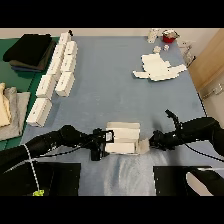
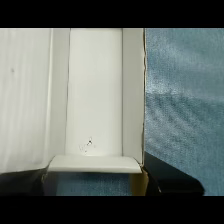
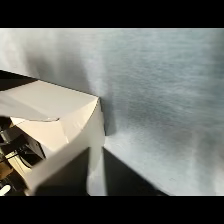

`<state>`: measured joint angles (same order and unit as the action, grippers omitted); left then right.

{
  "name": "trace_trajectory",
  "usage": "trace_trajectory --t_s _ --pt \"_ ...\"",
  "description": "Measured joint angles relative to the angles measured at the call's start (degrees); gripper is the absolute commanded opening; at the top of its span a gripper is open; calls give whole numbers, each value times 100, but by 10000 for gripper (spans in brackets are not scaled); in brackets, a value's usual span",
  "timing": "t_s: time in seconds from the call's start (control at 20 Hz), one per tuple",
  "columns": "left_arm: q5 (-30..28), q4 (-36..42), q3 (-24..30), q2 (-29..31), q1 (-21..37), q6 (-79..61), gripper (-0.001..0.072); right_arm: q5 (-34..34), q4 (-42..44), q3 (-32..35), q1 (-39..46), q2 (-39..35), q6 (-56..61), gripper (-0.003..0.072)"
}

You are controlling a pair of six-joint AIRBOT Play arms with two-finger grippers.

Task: Fold the box.

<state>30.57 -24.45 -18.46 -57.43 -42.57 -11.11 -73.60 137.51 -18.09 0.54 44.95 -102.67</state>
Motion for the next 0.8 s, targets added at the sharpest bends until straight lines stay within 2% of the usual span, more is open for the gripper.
trace_trajectory --t_s 0.1,0.15,0.4,0.6,0.8 --pt "0 0 0 0 0 0 458 -44 4 -11 -17 -225 24 551" --pt "0 0 0 0 0 2 458 -46 4 -15 -20 -315 26 565" --pt "0 2 0 0 0 0 458 28 7 -22 -240 -518 35 563" --pt "0 2 0 0 0 0 458 575 -90 -28 -1117 -507 168 545" --pt "-2 0 0 0 0 2 458 1276 -697 -302 -2120 -345 1025 516"
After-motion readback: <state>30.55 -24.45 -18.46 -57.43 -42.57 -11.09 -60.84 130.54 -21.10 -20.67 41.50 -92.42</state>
